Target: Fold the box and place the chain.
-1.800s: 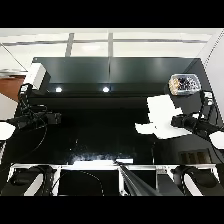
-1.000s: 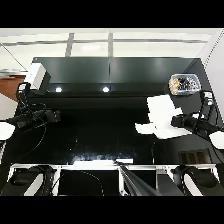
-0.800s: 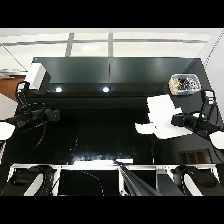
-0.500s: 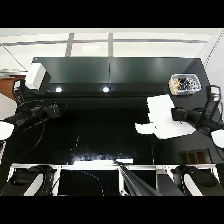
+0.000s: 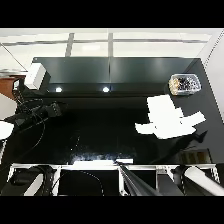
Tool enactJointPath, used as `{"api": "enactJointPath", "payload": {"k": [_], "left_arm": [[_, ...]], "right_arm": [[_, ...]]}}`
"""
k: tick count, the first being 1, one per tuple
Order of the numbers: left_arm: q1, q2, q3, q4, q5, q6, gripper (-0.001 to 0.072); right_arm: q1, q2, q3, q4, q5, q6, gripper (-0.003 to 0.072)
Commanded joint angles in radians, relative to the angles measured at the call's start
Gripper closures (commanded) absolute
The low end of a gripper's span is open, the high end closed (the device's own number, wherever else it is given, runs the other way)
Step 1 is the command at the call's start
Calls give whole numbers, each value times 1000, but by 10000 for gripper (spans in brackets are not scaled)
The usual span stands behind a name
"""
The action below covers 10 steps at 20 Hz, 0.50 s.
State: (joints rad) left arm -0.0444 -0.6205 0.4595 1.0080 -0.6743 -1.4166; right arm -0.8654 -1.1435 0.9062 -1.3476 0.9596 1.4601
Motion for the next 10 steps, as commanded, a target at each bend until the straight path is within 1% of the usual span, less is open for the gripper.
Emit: {"api": "enactJointPath", "payload": {"k": [1,2,3,5,7,10], "left_arm": [[0,-2,0,-3,-4,1,4],[0,-3,0,-3,-6,1,4],[0,-4,0,-3,-7,1,4],[0,-4,0,-3,-7,1,4],[0,-4,0,-1,-6,3,4],[0,-4,0,5,-6,5,4]], "right_arm": [[-204,-334,198,537,559,-463,-20],[-195,-409,239,536,643,-465,-20],[-176,-468,271,504,657,-460,-19],[-113,-546,315,459,657,-495,-20],[-35,-594,348,431,677,-545,-20],[58,-635,360,381,694,-563,-20]]}}
